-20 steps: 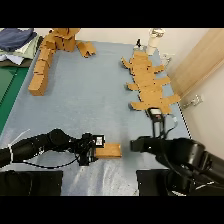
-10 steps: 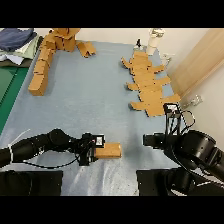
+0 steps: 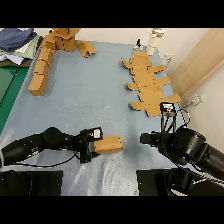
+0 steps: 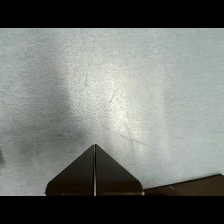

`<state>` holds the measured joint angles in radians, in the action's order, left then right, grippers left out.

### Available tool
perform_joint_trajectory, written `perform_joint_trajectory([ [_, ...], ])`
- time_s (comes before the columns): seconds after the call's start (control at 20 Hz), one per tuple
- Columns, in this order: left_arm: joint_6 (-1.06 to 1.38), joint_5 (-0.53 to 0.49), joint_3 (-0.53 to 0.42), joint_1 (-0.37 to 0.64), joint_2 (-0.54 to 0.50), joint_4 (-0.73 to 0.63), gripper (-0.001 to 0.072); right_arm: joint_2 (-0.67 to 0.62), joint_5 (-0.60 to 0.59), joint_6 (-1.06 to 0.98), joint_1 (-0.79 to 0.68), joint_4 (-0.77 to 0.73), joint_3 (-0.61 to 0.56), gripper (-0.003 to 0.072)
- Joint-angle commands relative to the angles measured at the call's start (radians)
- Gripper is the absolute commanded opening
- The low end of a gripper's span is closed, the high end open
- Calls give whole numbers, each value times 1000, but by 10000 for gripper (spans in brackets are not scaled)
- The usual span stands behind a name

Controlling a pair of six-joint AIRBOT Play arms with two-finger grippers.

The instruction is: Fold the box.

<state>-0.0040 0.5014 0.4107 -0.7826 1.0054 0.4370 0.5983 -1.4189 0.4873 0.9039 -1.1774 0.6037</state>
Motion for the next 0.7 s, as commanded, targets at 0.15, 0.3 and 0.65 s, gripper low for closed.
perform_joint_trajectory([
  [0.15,-433,-21,1,220,-143,212,539,11,8,-1,0,19,1,2],
  [0.3,-633,-20,1,447,-146,407,539,11,8,0,0,23,0,2],
  [0.65,-639,-54,1,966,-145,448,540,11,8,0,0,60,0,2],
])
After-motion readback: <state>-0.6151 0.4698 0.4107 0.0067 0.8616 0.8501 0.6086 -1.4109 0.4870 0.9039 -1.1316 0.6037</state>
